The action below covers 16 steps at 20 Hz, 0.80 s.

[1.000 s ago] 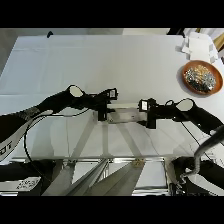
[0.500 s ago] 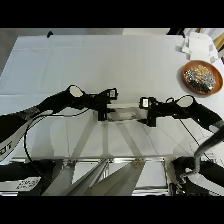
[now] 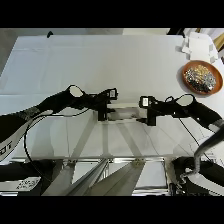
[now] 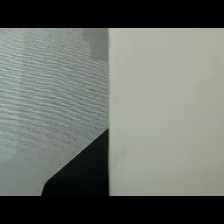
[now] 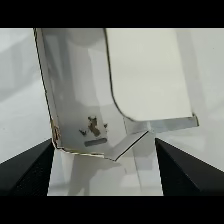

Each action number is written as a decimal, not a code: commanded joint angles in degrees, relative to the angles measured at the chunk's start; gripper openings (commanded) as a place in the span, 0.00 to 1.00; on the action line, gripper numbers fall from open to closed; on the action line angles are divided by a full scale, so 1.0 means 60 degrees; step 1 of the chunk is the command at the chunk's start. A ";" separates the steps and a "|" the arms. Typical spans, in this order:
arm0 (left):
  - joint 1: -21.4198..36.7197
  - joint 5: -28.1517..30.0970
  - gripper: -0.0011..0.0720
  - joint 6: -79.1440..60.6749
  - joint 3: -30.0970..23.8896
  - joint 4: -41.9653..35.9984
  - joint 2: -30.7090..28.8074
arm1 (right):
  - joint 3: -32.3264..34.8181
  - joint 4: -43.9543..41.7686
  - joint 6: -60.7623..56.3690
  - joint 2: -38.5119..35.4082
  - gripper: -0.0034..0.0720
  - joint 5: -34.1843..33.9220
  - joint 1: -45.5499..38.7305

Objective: Fold the box and place the chain.

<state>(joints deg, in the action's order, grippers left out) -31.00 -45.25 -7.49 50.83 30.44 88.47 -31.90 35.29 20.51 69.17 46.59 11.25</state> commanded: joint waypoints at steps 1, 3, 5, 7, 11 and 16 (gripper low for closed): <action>0.0004 0.0004 0.03 0.0000 0.0000 0.0004 0.0004 | -0.0011 -0.0273 0.0608 0.0175 0.95 -0.0015 0.0000; 0.0004 0.0004 0.03 0.0000 0.0000 0.0004 0.0004 | -0.0022 -0.0361 0.0674 0.0328 0.95 -0.0011 0.0000; 0.0004 0.0004 0.03 0.0000 0.0000 0.0004 0.0004 | -0.0025 -0.0401 0.0681 0.0430 0.95 -0.0004 0.0000; 0.0004 0.0004 0.03 0.0000 0.0000 0.0004 0.0004 | -0.0025 -0.0404 0.0790 0.0514 0.95 0.0073 0.0000; 0.0004 0.0004 0.03 0.0000 0.0000 0.0004 0.0004 | -0.0106 -0.0459 0.1249 0.0801 0.95 0.0324 0.0047; 0.0004 0.0004 0.03 0.0000 0.0000 0.0004 0.0004 | -0.0229 -0.0488 0.1246 0.0925 0.95 0.0353 0.0160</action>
<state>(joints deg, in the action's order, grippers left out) -31.00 -45.23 -7.49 50.83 30.44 88.47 -32.99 32.56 27.57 74.08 48.36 11.99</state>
